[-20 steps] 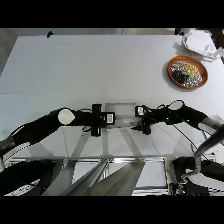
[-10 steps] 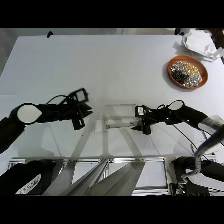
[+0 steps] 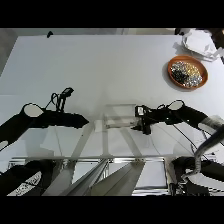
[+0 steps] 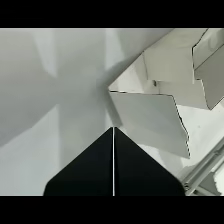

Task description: Fold the box and place the chain.

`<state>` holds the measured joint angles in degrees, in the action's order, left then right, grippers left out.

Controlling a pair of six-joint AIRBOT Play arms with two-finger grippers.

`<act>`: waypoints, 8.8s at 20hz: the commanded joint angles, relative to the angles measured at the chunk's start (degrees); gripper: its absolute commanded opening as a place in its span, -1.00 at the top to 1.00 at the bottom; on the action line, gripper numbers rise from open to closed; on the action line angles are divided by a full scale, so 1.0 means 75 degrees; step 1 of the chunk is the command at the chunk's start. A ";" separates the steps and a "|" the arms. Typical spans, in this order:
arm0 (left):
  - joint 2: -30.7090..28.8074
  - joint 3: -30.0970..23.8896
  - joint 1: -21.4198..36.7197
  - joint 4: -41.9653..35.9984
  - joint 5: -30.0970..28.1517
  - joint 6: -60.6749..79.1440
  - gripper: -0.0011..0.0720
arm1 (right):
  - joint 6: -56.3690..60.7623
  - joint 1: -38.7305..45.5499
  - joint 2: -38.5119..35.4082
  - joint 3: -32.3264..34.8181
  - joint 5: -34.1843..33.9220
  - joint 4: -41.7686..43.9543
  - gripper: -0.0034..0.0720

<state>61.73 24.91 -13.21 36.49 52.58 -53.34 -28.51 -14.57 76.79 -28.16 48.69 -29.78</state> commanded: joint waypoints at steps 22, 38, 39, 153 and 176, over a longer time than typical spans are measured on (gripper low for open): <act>0.1078 0.0064 -0.1145 -0.1099 -0.0938 -0.1472 0.97 | 0.0000 0.0000 0.0000 -0.0009 0.0000 0.0003 -0.30; 0.0641 0.0807 -0.1585 -0.0790 -0.0525 -0.1495 0.56 | 0.0000 0.0000 0.0000 -0.0009 0.0000 0.0003 -0.30; 0.0597 0.0807 -0.1585 -0.0790 -0.0525 -0.1492 0.56 | 0.0000 0.0000 0.0000 -0.0009 0.0000 0.0003 -0.30; 0.1405 0.4599 -0.2981 0.5167 0.1501 -0.5115 -0.66 | 0.0000 0.0000 -0.0003 -0.0009 0.0000 0.0003 -0.30; 0.2760 0.1769 -0.1751 -0.0831 -0.0522 1.0372 -0.95 | 0.0000 0.0000 0.0000 -0.0009 0.0000 0.0003 -0.30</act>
<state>81.58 38.35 -25.65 28.97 49.95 26.68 -28.53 -14.55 76.77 -28.16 48.66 -29.78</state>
